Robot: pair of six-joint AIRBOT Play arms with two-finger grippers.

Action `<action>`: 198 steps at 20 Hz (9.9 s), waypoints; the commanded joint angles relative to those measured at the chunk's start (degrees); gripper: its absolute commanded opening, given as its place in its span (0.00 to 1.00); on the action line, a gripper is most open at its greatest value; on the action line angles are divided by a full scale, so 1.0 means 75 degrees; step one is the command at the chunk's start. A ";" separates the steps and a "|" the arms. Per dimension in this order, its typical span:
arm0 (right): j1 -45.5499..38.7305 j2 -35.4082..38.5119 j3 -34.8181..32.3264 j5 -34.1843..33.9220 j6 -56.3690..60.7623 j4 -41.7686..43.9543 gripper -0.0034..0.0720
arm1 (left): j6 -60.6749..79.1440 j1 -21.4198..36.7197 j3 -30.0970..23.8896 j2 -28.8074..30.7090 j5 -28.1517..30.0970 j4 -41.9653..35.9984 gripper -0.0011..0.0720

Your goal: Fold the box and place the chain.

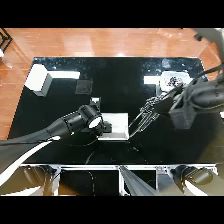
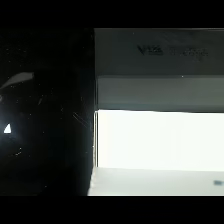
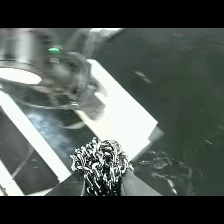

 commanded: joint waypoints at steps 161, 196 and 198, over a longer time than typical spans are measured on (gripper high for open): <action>0.2576 -0.4334 -0.1055 -0.1918 -0.3107 -0.1568 0.40 | 0.5164 0.4106 -0.2739 0.4418 0.0233 -0.1964 0.87; 0.0122 -0.1396 -0.4878 -0.3016 0.0965 0.2326 0.08 | 0.5167 0.4106 -0.2739 0.4415 0.0259 -0.2081 0.87; 0.0210 -0.1550 -0.5540 -0.4074 0.0536 0.3730 0.07 | 0.5170 0.4106 -0.2739 0.4412 0.0286 -0.2081 0.87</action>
